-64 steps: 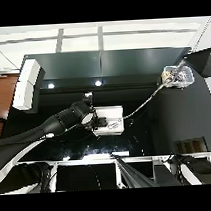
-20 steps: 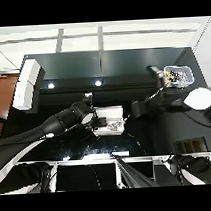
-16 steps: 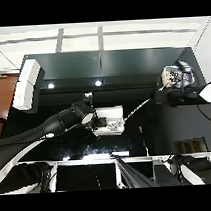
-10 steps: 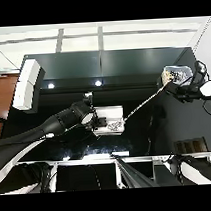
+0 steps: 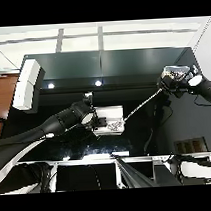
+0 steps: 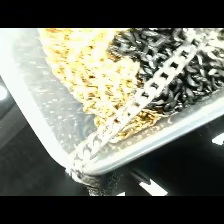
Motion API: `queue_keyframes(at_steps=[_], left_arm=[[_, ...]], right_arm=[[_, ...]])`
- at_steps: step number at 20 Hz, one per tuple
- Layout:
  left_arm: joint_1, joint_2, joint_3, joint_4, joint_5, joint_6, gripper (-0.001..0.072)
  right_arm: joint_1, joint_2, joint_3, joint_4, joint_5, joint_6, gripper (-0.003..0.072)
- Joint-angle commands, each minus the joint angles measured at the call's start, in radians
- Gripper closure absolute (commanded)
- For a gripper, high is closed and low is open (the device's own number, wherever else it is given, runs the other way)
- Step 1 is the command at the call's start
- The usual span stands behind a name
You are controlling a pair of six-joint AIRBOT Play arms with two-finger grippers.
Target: Fold the box and place the chain.
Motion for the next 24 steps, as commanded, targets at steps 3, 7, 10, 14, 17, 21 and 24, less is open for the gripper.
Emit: queue_keyframes(at_steps=[3, 7, 10, 14, 17, 21, 24], left_arm=[[0.0, 0.0, 0.001, 0.0, 0.0, 0.0, 0.0676], [0.0, 0.0, 0.001, 0.003, 0.001, 0.0, 0.0676], [0.0, 0.0, 0.001, 0.003, 0.003, 0.0, 0.0676], [0.0, 0.0, 0.001, 0.008, 0.005, 0.0, 0.0676], [-0.001, 0.0, 0.001, 0.007, 0.004, 0.0, 0.0676], [-0.001, 0.0, 0.001, 0.008, 0.0, 0.0, 0.0676], [-0.001, 0.0, 0.001, 0.008, 0.001, 0.0, 0.0676]], right_arm=[[-0.002, 0.001, 0.035, 0.019, 0.152, -0.098, 0.0655], [-0.007, 0.143, 0.064, 0.013, 0.292, -0.214, 0.0656], [-0.02, 0.306, 0.091, 0.011, 0.365, -0.259, 0.0656], [-0.021, 0.439, 0.267, 0.031, 0.557, -0.308, 0.0656], [0.0, 0.518, 0.427, 0.062, 0.665, -0.328, 0.0656], [0.043, 0.614, 0.533, 0.142, 0.776, -0.327, 0.0656], [0.09, 0.652, 0.533, 0.237, 0.869, -0.336, 0.0656]])
